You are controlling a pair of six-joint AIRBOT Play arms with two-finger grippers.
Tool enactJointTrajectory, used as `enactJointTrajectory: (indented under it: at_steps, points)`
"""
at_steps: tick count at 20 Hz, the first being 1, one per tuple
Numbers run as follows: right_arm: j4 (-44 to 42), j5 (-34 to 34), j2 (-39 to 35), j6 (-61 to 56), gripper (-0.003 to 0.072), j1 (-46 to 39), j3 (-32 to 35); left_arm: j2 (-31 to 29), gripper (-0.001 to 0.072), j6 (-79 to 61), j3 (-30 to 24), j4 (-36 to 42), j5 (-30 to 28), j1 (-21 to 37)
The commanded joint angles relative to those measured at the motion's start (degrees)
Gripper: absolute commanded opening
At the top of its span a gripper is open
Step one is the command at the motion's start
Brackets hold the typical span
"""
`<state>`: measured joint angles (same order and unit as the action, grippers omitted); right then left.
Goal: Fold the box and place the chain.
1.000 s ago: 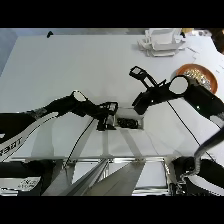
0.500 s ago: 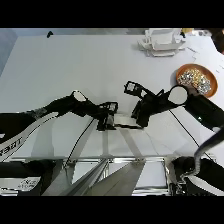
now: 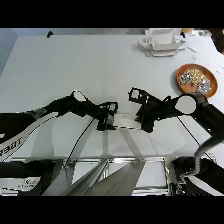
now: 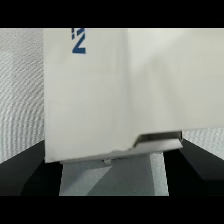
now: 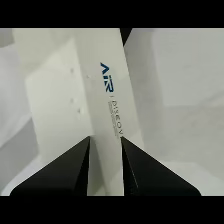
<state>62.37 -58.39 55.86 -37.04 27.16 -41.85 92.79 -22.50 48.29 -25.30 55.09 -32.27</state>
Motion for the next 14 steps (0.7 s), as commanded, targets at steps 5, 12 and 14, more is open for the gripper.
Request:
enactJointTrajectory:
  at_steps: [5,12,14]
  points:
    - [-1.8,3.3,-1.7,0.0,0.0302,0.0,4.9,0.0,0.0083,0.0,0.0,0.0,0.0,0.0]
    - [-10.1,6.6,-1.7,4.4,0.0301,0.4,5.0,0.0,0.0083,0.0,0.0,0.0,0.0,0.0]
    - [-8.7,6.7,-1.6,6.1,0.0301,2.3,5.0,0.0,0.0083,0.0,0.0,0.0,0.0,0.0]
